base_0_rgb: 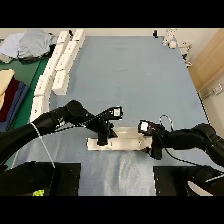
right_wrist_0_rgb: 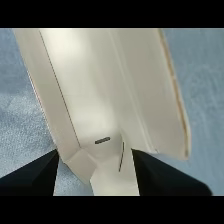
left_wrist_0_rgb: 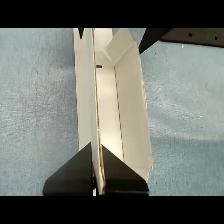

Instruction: Fold the box.

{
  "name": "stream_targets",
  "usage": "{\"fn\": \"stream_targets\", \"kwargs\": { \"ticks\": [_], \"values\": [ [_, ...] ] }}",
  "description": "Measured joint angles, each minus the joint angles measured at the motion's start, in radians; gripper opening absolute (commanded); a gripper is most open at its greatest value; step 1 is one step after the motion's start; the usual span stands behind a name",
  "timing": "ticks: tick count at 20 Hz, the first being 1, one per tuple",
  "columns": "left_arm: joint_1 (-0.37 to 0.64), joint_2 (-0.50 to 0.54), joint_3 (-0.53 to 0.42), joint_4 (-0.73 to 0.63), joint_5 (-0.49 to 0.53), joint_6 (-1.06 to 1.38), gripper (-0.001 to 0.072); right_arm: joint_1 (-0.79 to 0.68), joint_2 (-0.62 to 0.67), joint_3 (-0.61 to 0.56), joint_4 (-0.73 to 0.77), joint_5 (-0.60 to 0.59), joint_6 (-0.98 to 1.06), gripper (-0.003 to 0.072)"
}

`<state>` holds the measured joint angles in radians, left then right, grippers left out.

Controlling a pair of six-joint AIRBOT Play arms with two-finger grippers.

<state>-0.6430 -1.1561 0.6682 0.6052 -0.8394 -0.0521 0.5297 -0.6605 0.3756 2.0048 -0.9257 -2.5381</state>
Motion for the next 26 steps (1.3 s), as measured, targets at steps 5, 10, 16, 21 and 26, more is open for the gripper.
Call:
{"fn": "stream_targets", "kwargs": {
  "ticks": [5,10,16,21,26],
  "values": [
    [0.000,0.000,0.000,0.000,0.000,0.000,0.0013,-0.076,-0.091,-0.006,0.170,0.002,-0.266,0.0716],
    [0.000,0.000,0.000,0.000,0.000,0.000,0.0013,-0.100,-0.121,-0.003,0.182,0.002,-0.302,0.0715],
    [0.000,0.000,0.000,0.000,0.000,0.000,0.0013,-0.105,-0.139,-0.004,0.148,-0.005,-0.286,0.0714],
    [0.000,0.000,0.000,0.000,0.000,0.000,0.0013,-0.106,-0.177,-0.006,0.174,0.006,-0.364,0.0660],
    [0.000,0.000,0.000,0.000,0.000,0.000,0.0013,-0.106,-0.207,-0.010,0.208,0.028,-0.437,0.0660]
  ]
}}
